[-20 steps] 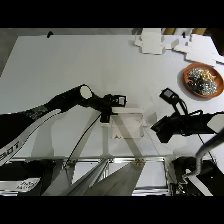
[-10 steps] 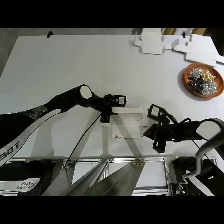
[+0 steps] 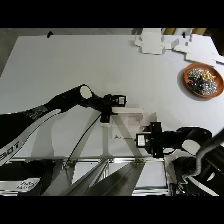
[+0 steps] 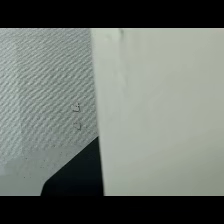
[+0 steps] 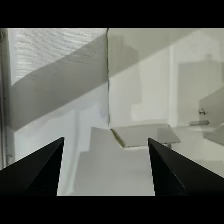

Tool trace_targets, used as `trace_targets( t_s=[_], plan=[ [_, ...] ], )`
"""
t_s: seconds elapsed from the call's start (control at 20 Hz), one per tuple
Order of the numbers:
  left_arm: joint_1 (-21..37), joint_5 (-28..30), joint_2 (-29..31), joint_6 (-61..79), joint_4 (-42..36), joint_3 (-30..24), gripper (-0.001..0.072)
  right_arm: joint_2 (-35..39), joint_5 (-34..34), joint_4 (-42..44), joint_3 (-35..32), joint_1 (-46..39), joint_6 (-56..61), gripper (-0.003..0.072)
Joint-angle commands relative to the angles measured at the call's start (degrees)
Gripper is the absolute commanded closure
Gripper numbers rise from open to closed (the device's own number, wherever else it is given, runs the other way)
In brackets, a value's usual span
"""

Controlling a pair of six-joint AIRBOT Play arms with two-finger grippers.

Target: Fold the box and place the chain.

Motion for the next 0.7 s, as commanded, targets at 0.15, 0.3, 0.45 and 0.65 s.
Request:
trace_targets(
  t_s=[0.15,0.3,0.45,0.65],
  plan=[
    [0.0,0.0,0.0,0.0,0.0,0.0,0.0699,-0.1,-13.1,-2.4,-3.9,4.5,-1.0,0.0107],
    [0.0,0.0,0.0,0.0,0.0,0.0,0.0699,-0.2,-16.6,-2.7,-5.9,4.5,-1.5,0.0107],
    [0.0,0.0,0.0,0.0,0.0,0.0,0.0699,-0.2,-17.6,-2.6,-7.3,4.5,-5.4,0.0107],
    [0.0,0.0,0.0,0.0,0.0,0.0,0.0699,-0.2,-17.9,-2.3,-7.4,4.5,-6.6,0.0108]
  ],
)
